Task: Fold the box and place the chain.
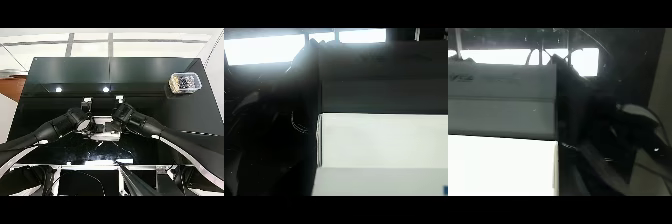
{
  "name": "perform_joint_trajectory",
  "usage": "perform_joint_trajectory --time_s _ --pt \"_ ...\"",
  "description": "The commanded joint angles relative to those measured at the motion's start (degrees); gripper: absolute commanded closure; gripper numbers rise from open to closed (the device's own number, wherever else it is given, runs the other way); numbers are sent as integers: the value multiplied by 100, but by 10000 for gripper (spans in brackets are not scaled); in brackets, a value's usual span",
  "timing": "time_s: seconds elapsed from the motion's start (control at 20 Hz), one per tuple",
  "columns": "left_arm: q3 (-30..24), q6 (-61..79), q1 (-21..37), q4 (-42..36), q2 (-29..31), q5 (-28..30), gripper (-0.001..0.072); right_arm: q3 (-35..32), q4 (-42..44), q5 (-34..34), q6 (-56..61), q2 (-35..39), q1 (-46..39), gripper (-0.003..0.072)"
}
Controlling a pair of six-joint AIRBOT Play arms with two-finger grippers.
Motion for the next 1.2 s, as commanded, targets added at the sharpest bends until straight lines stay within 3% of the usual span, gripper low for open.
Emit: perform_joint_trajectory --time_s 0.0,0.3,0.6,0.75,0.9,1.05,1.1,1.15 --pt "-2 -4 4 2 -4 4 675 4 -13 -129 -256 70 -22 306" --pt "-2 -7 7 4 -4 17 675 9 -127 -540 -839 468 -22 306" --pt "-2 -4 4 2 -4 7 675 13 -210 -931 -1803 2085 -304 313" --pt "-2 -7 4 2 -4 7 675 13 -695 -1139 -2103 3001 -994 314" --pt "-2 -7 4 2 -4 7 675 -7 -2385 -1550 -2105 3318 -2031 314" --pt "-2 -7 7 4 -4 15 675 -369 -2946 -730 -2144 3270 -3416 312" --pt "-2 -4 7 4 -4 17 675 -525 -2769 -328 -2146 3169 -3958 255" --pt "-2 -4 7 4 -4 17 675 -612 -2426 52 -2214 2992 -4470 43"
